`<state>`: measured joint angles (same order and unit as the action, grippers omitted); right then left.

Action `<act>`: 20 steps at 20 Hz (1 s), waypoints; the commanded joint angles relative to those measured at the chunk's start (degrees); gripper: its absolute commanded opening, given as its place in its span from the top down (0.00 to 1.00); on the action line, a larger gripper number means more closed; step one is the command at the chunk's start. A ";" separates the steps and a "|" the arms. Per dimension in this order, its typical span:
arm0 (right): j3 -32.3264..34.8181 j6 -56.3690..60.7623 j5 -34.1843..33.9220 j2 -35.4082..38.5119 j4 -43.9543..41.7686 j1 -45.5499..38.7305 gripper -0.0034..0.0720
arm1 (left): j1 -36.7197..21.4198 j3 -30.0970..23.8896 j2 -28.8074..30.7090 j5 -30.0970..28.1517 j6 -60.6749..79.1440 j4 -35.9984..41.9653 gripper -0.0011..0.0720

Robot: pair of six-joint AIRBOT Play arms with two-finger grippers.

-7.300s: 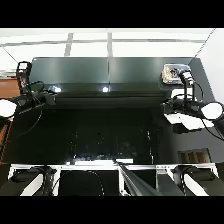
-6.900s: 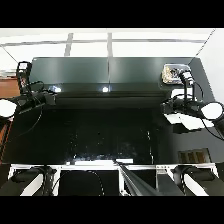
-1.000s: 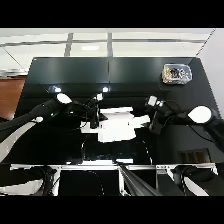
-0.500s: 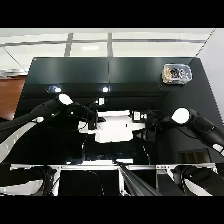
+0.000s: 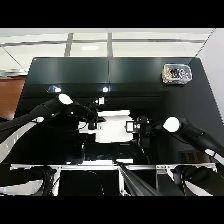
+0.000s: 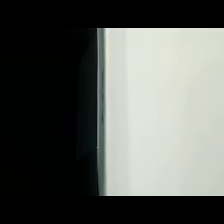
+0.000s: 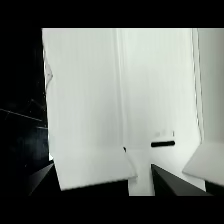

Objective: Fold the box and place the chain.

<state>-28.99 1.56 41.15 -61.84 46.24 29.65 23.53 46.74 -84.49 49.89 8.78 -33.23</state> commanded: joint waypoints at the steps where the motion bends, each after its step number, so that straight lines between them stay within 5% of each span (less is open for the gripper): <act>1: 0.39 -2.29 -4.22 -1.36 -2.89 3.15 0.02 | -0.02 0.07 -0.02 -0.31 0.00 1.29 0.95; 11: 0.33 -4.00 0.46 -1.51 -2.36 2.27 0.02 | 0.00 0.13 -0.17 -0.42 -0.02 1.01 0.95; 20: 0.33 -5.25 -5.70 -2.93 -1.46 2.25 0.02 | 0.07 0.13 -0.20 -0.79 -0.22 0.87 0.95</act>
<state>-28.67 -3.51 37.56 -64.58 44.66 31.94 23.57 46.83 -84.66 49.43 8.71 -32.34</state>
